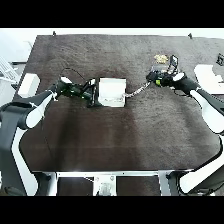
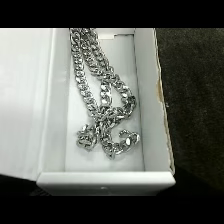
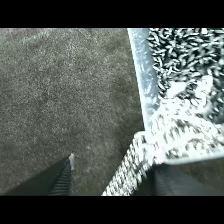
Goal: Fold the box and place the chain.
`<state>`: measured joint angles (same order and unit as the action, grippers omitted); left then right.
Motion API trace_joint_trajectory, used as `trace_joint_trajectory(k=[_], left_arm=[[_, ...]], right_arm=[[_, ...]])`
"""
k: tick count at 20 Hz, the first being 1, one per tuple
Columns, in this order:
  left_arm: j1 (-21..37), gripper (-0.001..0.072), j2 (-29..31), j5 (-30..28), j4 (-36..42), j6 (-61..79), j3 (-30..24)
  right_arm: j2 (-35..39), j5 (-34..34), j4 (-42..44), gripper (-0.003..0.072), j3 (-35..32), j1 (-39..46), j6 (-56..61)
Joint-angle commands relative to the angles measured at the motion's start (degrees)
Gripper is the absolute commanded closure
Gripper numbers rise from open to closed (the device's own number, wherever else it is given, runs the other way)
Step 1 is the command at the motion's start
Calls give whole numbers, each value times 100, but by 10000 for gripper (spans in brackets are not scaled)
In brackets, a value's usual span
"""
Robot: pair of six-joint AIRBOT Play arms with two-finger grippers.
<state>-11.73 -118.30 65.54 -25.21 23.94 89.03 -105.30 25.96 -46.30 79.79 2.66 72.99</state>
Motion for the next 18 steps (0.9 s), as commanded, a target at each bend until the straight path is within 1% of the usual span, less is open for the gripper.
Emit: trace_joint_trajectory(k=[1, 3, 4, 5, 6, 7, 10, 12, 15, 16, 18], left_arm=[[2, 422, -2, 7, 0, 0, 2], [2, 422, -2, 7, 0, 0, 2], [2, 422, -2, 7, 0, 0, 2], [2, 422, -2, 7, 0, 0, 2], [2, 422, -2, 7, 0, 0, 2], [2, 422, -2, 7, 0, 0, 2], [2, 422, -2, 4, 2, 0, 2], [2, 422, -2, 4, 0, 0, 2], [2, 422, -2, 4, 2, 2, 2], [2, 422, -2, 4, 2, 2, 2], [2, 422, -2, 4, 2, 2, 2]], right_arm=[[-243, 269, 785, 262, 278, 61, -804], [-249, 304, 1016, 305, 280, 111, -868], [-251, 306, 1088, 360, 280, 111, -970], [-249, 306, 1147, 454, 291, 111, -1051], [-247, 302, 1139, 579, 321, 107, -1137], [-243, 232, 1143, 677, 326, 98, -1158], [-162, 210, 1141, 680, 337, 90, -1082], [68, 269, 1137, 681, 337, 17, -1043], [732, 542, 1108, 682, 282, -136, -1040], [1008, 590, 990, 682, 238, -219, -968], [1547, 616, 476, 682, 160, -420, -656]])
